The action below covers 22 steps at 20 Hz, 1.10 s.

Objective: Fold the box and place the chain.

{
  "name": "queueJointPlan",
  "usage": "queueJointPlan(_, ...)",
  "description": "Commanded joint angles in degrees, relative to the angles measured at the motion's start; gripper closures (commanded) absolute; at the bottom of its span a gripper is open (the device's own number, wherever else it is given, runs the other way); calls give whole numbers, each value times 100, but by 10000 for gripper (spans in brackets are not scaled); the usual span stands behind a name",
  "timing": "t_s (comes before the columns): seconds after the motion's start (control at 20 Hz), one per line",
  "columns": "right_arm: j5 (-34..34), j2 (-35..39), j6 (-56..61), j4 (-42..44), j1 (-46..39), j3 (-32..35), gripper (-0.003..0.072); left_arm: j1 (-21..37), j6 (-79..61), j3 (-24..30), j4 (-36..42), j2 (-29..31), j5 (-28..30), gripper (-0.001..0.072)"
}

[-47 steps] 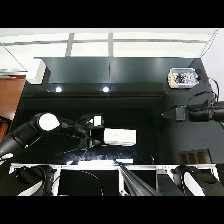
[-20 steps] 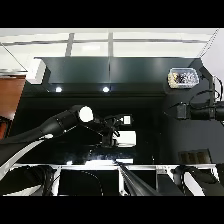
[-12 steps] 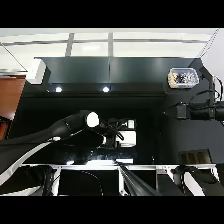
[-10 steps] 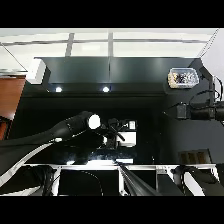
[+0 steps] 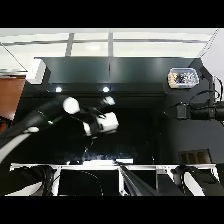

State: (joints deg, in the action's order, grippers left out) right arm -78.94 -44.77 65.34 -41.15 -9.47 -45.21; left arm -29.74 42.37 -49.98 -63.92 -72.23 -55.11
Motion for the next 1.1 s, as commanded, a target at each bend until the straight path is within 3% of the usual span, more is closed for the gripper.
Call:
queueJointPlan(0.0, 48, 2, -2, -15, 0, -7, 673, 1626, 319, -2, -188, 450, -767, 427)
queueJointPlan(0.25, 127, 2, 0, -125, 0, -7, 673, 4258, 988, -2, -337, 557, -898, 426)
queueJointPlan(0.4, 144, 2, 4, -109, 0, -7, 673, 5582, 1209, -4, -271, 557, -337, 419)
queueJointPlan(0.5, 144, 2, 57, -94, 0, -7, 673, 6096, 1331, -13, -160, 553, 223, 418)
queueJointPlan(0.65, 214, 2, 70, -81, 2, -7, 673, 6146, 695, -192, -142, 382, 837, 419)
queueJointPlan(1.05, 610, 2, -70, -81, 306, -7, 673, 5722, 546, -1600, -348, -1340, 994, 419)
